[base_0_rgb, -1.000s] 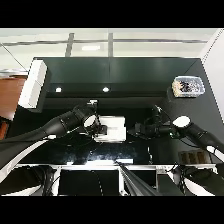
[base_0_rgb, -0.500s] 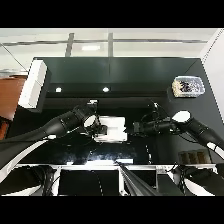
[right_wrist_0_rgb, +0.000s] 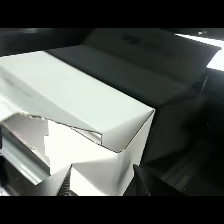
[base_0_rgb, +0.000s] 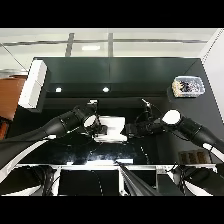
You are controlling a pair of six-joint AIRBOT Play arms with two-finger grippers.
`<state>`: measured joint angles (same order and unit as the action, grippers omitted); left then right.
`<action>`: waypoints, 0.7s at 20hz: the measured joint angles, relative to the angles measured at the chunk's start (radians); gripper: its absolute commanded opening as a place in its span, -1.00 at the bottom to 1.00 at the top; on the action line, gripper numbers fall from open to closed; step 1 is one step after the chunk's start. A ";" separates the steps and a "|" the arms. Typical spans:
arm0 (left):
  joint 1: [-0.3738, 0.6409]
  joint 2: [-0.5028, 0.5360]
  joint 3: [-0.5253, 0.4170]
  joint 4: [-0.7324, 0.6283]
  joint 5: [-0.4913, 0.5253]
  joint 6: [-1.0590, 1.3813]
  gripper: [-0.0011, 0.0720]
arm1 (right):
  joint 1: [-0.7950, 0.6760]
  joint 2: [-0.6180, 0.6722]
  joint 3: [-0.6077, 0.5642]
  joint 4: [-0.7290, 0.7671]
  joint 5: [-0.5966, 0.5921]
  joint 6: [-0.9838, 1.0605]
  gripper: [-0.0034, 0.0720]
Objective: Fold the box and place the chain.
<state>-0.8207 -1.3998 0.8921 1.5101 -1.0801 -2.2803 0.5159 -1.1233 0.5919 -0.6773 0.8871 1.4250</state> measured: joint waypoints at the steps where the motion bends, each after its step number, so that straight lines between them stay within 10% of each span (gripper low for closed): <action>1: 0.000 -0.001 0.001 0.000 0.000 0.000 -0.88 | 0.021 0.000 0.018 -0.040 -0.006 0.048 0.22; 14: 0.000 -0.006 0.001 0.000 0.000 0.005 -0.88 | 0.154 -0.004 0.128 -0.328 -0.050 0.414 0.12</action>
